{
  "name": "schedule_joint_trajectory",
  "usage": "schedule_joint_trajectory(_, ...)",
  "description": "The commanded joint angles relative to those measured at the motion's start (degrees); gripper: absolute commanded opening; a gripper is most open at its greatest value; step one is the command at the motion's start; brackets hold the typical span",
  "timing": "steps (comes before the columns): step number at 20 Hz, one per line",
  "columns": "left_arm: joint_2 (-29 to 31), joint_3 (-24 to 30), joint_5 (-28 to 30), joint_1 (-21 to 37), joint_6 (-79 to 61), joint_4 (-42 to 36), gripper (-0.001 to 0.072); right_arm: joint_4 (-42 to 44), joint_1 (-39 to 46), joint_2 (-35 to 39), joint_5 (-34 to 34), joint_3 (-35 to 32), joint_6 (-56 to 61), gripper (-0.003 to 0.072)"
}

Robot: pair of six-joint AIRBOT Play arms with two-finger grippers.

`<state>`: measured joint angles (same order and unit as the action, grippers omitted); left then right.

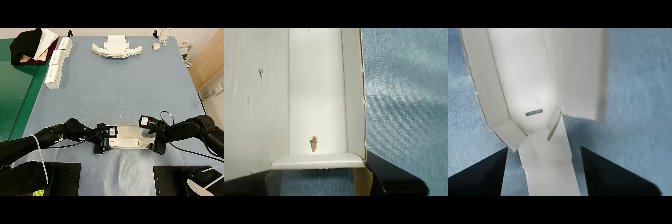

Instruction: Fold the box.

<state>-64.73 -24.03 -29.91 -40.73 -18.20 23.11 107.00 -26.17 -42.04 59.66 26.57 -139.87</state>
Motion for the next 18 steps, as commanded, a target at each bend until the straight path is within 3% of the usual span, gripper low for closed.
schedule_joint_trajectory(1, 0.0, 0.0, -0.1, 0.0, 0.0, 0.0, 0.0463, -5.4, 0.0, 5.0, 8.2, 3.3, 27.3, 0.0609)
schedule_joint_trajectory(3, 0.0, 0.0, -0.1, 0.0, 0.0, 0.0, 0.0463, 1.2, 0.0, 5.6, 11.2, 4.2, 39.7, 0.0423)
schedule_joint_trajectory(4, 0.0, 0.0, -0.1, 0.0, 0.0, 0.0, 0.0463, 8.2, 0.0, 5.2, 10.9, 3.8, 43.5, 0.0261)
schedule_joint_trajectory(5, 0.0, 0.0, -0.1, 0.0, 0.0, 0.0, 0.0463, 16.1, -0.1, 4.7, 8.8, 3.0, 44.8, 0.0201)
schedule_joint_trajectory(7, 0.0, 0.0, -0.1, 0.0, 0.0, 0.0, 0.0463, 26.6, -3.0, 3.0, -1.4, 1.0, 47.1, 0.0202)
schedule_joint_trajectory(11, 0.0, 0.0, -0.1, 0.0, 0.0, 0.0, 0.0463, 27.6, -10.0, -2.3, -21.9, 1.9, 56.2, 0.0202)
schedule_joint_trajectory(18, 0.0, 0.0, -0.1, 0.0, 0.0, 0.0, 0.0463, 21.7, -5.6, -11.3, -26.6, 4.5, 56.2, 0.0201)
